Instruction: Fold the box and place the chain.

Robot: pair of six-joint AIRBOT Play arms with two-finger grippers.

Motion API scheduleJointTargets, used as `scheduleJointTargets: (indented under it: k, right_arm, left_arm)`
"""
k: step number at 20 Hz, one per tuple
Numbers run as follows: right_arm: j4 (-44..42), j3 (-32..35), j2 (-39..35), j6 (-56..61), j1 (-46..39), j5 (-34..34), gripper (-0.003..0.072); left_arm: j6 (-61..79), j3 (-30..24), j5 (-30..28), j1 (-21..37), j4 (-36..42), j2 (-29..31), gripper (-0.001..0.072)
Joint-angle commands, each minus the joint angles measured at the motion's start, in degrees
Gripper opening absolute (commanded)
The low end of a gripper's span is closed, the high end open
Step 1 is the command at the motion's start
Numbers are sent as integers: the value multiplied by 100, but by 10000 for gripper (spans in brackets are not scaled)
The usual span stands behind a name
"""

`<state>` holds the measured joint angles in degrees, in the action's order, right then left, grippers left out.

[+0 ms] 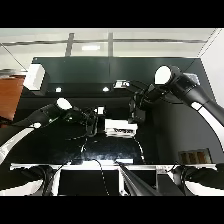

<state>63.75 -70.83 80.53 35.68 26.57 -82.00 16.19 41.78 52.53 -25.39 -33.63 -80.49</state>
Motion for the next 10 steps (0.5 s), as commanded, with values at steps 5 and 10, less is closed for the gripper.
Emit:
scheduleJointTargets:
  k: [5,10]
  right_arm:
    - [192,96,-28,-42,42,0,706]
    - [247,363,-546,-39,149,111,706]
  left_arm:
    - [2,-2,0,2,-2,-4,483]
    - [2,-2,0,2,-2,-4,484]
